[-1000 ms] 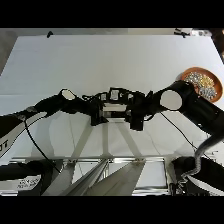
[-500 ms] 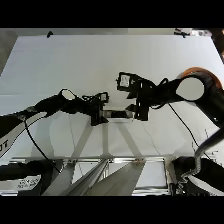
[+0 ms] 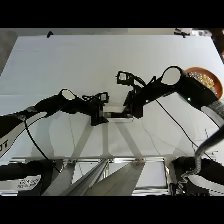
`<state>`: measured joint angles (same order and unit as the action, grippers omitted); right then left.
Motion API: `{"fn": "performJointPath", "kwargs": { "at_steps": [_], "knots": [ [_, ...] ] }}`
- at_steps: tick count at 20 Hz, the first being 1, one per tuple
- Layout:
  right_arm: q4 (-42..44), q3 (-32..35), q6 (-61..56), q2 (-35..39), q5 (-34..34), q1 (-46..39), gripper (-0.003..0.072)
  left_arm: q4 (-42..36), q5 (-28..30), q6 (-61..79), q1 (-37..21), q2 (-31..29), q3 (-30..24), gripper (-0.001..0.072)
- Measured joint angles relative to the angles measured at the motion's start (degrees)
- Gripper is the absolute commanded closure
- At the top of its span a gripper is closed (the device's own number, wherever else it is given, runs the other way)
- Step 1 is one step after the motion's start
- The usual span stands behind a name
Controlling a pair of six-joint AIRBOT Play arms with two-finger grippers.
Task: Fold the box and place the chain.
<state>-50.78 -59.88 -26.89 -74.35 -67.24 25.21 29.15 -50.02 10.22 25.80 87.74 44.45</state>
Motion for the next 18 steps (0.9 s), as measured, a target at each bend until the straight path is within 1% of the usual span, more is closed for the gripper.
{"fn": "performJointPath", "kwargs": {
  "at_steps": [5, 9, 10, 11, 14, 18],
  "knots": [
    [1.9, 0.0, 0.2, -0.9, -1.6, -0.3, 0.0368, 0.0, 0.0, 0.0, 0.0, 0.0, 0.0, 0.0326],
    [0.4, 0.0, -0.2, -1.4, -1.9, -0.3, 0.0364, 0.0, 0.0, 0.0, 0.0, 0.0, 0.0, 0.0326],
    [0.0, 0.0, -0.4, -1.5, -2.1, -0.3, 0.0358, 0.0, 0.0, 0.0, 0.0, 0.0, 0.0, 0.0326],
    [-0.1, 0.0, -0.5, -1.5, -2.3, -0.3, 0.0331, 0.0, 0.0, 0.0, 0.0, 0.0, 0.0, 0.0326],
    [2.6, 0.0, 0.0, -0.1, -2.7, -0.3, 0.0331, 0.0, 0.0, 0.0, 0.0, 0.0, 0.0, 0.0326],
    [7.3, -0.8, 2.3, 2.5, 1.5, -1.2, 0.0345, 0.0, 0.0, 0.0, 0.0, 0.0, 0.0, 0.0326]
  ]
}}
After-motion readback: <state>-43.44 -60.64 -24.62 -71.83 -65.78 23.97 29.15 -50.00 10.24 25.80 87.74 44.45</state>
